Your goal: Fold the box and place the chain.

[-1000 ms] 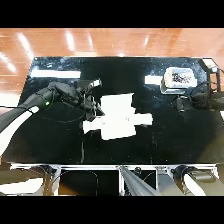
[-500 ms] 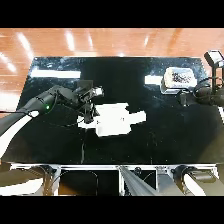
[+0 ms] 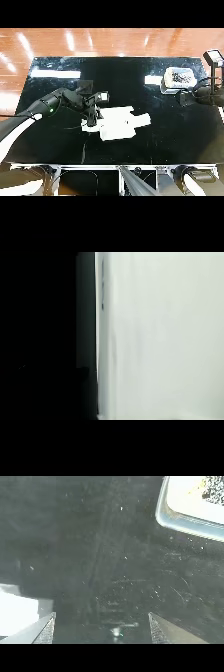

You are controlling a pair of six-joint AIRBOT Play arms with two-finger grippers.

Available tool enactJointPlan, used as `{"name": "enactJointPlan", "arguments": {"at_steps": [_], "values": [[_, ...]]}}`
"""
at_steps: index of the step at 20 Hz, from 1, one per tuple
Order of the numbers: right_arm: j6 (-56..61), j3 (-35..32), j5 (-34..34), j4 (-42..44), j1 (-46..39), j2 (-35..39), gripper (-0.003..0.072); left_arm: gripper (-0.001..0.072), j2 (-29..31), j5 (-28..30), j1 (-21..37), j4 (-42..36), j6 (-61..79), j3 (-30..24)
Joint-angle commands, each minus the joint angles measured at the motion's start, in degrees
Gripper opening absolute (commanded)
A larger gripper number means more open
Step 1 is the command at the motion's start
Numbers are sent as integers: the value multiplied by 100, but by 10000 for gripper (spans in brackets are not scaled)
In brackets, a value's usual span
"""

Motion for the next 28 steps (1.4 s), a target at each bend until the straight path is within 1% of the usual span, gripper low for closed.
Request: {"name": "enactJointPlan", "arguments": {"at_steps": [1,4,5,8,10,12,14,16,18,20,24,28], "values": [[-448,-13,221,-149,-9,2,706,13,212,-76,-247,151,74,-105],[-1554,-142,400,24,-9,2,706,13,509,-149,-271,76,74,-291],[-1963,-232,396,162,-9,2,706,13,557,-267,-284,74,74,-382],[-2520,-601,57,785,-9,0,706,13,588,-1091,-446,133,74,-610],[-2900,-890,-72,1239,-9,-4,706,13,588,-1401,-636,295,74,-660],[-3707,-1255,-61,1698,-4,-7,706,13,588,-1434,-793,457,74,-710],[-4415,-1657,-52,1947,-4,-35,706,14,588,-1471,-890,452,74,-750],[-4975,-2024,-39,2133,31,-46,707,14,588,-1635,-896,450,74,-756],[-5204,-2312,-44,2140,304,-87,707,14,586,-1648,-885,450,74,-756],[-5346,-2579,-118,2133,763,-140,706,16,579,-1615,-885,431,74,-761],[-5375,-2962,-1021,2090,1504,-142,706,16,575,-1572,-885,433,72,-767],[-5606,-3128,-1650,2092,1834,-142,706,15,575,-1523,-885,424,-42,-815]]}}
